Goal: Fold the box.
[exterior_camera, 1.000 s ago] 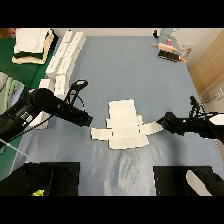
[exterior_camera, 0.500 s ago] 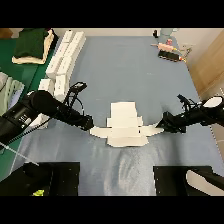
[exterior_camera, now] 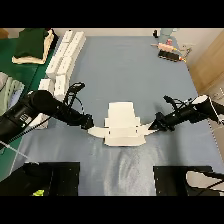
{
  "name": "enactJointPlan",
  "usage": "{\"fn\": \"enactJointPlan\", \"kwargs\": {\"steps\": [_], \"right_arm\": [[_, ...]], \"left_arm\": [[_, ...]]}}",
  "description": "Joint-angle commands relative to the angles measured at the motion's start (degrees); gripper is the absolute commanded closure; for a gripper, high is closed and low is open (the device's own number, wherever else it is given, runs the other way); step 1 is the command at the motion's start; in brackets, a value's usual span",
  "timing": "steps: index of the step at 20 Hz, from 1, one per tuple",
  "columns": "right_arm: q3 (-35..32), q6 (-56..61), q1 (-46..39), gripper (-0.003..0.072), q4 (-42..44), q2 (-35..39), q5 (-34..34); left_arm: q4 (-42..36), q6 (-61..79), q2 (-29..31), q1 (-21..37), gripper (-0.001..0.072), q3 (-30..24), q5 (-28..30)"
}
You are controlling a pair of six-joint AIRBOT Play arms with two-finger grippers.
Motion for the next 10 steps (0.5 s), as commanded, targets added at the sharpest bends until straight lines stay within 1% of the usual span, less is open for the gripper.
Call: {"fn": "enactJointPlan", "kwargs": {"steps": [1,3,5,6,8,10], "right_arm": [[-0.98,-10.21,2.71,0.0684,4.28,1.53,-0.33],[-5.05,-15.30,5.16,0.0684,6.69,6.84,-4.66],[-10.29,-17.70,8.39,0.0684,7.30,13.55,-12.15],[-12.79,-17.66,10.25,0.0684,7.45,17.05,-15.96],[-15.93,-17.62,13.29,0.0684,7.63,22.58,-20.55],[-16.83,-16.22,15.52,0.0685,7.48,26.16,-22.67]], "left_arm": [[-4.20,1.60,-1.49,6.23,0.0190,0.26,-0.52],[-12.50,8.39,-2.89,13.88,0.0190,0.24,-3.21],[-20.65,15.21,-5.42,20.20,0.0189,0.24,-6.82],[-22.23,17.14,-6.91,22.12,0.0189,0.22,-7.76],[-22.12,19.34,-10.56,23.32,0.0189,0.22,-8.31],[-23.23,22.84,-14.86,23.30,0.0189,0.24,-7.76]]}}
